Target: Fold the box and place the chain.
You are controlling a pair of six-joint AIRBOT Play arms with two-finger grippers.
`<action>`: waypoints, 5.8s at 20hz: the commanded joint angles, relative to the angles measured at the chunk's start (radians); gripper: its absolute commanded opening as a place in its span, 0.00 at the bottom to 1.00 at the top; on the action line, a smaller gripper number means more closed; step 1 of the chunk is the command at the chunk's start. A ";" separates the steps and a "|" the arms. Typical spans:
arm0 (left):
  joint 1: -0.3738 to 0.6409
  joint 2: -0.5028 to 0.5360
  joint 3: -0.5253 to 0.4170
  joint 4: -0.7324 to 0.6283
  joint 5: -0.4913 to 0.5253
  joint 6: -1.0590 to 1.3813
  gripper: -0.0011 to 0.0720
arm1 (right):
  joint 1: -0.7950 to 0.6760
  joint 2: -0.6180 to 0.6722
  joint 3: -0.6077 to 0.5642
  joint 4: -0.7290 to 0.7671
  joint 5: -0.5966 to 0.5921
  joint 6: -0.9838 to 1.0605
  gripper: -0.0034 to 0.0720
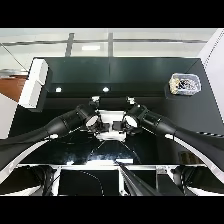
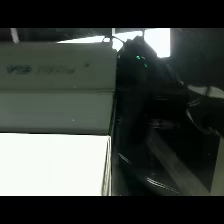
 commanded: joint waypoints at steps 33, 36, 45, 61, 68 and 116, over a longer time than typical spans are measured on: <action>0.001 0.000 0.000 0.000 0.004 0.002 0.05 | -0.880 0.278 -0.066 -0.440 -0.346 -0.352 0.99; 0.001 0.000 0.000 0.000 0.004 0.002 0.05 | -1.005 0.105 0.050 -0.271 -0.330 -0.353 0.99; 0.001 -0.001 0.000 0.000 0.006 0.002 0.05 | -1.071 -0.196 0.364 -0.228 -0.213 -0.376 0.83; 0.000 -0.001 0.000 -0.001 0.003 0.002 0.05 | -1.120 -0.347 0.463 -0.066 -0.192 -0.430 0.10; 0.000 -0.001 0.000 -0.001 0.003 0.002 0.05 | -1.128 -0.286 0.684 -0.042 0.042 -0.610 0.10; 0.001 -0.001 0.000 -0.001 0.055 0.002 0.05 | -0.589 0.417 0.447 0.868 0.453 -1.218 0.10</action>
